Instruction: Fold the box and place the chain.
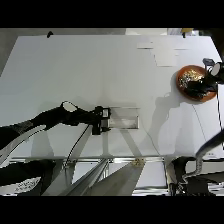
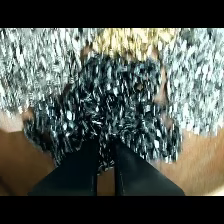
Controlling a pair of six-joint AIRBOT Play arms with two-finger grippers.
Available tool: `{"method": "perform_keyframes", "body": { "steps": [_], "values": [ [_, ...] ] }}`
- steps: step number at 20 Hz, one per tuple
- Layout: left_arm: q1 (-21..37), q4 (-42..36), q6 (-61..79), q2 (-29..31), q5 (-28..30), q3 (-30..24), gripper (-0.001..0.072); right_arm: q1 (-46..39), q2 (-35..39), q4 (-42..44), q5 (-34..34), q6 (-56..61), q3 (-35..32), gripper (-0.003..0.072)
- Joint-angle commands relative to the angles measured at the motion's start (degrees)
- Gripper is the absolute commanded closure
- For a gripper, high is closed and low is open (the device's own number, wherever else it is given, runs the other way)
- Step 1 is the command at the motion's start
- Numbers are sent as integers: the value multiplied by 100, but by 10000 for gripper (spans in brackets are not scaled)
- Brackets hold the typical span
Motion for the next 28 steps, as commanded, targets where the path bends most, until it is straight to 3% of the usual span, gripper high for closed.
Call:
{"method": "perform_keyframes", "body": {
  "steps": [1,8,18,24,28],
  "values": [
    [0,0,0,4,2,0,573,-2,348,-57,109,-28,4,666],
    [0,0,0,4,2,0,573,0,2048,302,852,-463,4,666],
    [0,0,0,4,2,0,573,35,4929,3104,2549,-1036,-11,667],
    [0,0,0,4,0,0,573,1537,6109,3766,2756,-710,-297,666],
    [0,0,0,4,2,2,573,2907,6321,4057,2118,-422,-883,666]
  ]
}}
